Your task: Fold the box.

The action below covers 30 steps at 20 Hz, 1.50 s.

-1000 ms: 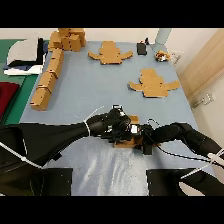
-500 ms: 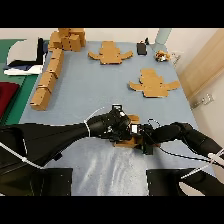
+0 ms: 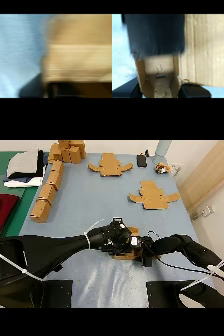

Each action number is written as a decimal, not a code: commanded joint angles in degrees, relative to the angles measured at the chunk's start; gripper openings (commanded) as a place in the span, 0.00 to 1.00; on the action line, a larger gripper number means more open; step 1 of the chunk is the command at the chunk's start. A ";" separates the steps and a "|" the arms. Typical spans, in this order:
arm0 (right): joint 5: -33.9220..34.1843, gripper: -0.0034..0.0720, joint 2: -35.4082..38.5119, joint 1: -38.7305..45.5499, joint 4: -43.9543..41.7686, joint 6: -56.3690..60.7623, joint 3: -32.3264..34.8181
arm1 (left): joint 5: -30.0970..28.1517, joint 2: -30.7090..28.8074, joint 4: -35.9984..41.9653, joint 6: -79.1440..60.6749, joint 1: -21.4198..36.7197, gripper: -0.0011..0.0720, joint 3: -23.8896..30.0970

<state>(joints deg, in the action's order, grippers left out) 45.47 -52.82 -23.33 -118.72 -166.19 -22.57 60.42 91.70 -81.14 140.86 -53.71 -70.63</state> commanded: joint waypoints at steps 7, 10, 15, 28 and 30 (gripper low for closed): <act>0.02 0.68 0.02 -0.02 -0.02 -0.13 0.02 | -2.32 -0.02 0.59 -0.44 -0.15 0.03 -0.04; 0.02 0.69 0.02 -0.02 -0.02 -0.13 0.02 | -1.09 -0.02 0.63 -0.37 -0.13 0.61 -0.02; 0.02 0.68 0.02 -0.02 -0.02 -0.13 0.02 | 5.11 -0.39 5.33 -3.61 1.51 0.68 -2.12; 0.02 0.68 0.02 -0.02 -0.02 -0.13 0.02 | 19.71 -0.39 32.15 -23.82 22.10 0.69 -8.94; 0.02 0.68 0.02 -0.02 -0.02 -0.13 0.02 | 20.50 -0.37 34.91 -29.51 25.33 0.69 -8.94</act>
